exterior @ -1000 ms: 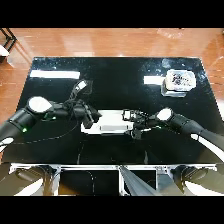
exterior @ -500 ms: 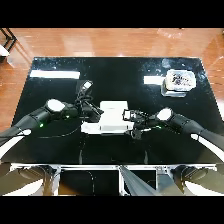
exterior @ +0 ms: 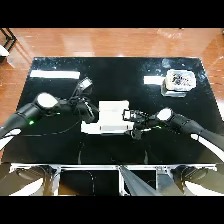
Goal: Fold the box and place the chain.
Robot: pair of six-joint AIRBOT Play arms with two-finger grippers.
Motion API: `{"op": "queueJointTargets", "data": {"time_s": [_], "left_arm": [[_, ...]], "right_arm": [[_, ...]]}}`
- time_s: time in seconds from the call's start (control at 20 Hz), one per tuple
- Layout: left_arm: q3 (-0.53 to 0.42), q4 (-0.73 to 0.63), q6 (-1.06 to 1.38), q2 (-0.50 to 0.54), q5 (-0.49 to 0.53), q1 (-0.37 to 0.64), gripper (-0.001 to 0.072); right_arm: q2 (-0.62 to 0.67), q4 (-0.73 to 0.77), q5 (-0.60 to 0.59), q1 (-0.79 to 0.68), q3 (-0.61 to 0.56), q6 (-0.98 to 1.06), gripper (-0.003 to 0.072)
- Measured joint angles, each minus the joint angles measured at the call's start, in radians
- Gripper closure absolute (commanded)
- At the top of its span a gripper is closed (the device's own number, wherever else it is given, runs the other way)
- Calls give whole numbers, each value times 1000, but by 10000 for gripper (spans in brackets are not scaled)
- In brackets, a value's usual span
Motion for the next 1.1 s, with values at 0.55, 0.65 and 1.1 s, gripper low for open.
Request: {"op": "queueJointTargets", "data": {"time_s": [0.55, 0.65, 1.1], "left_arm": [[-79, 288, 177, 26, -97, -55, 76], [-90, 292, 208, 10, -24, -101, 77], [-100, 287, 251, -37, 98, -169, 282]], "right_arm": [[0, 0, 0, 0, 0, 0, 281], [0, 0, 0, 0, 0, 0, 281], [0, 0, 0, 0, 0, 0, 280]]}}
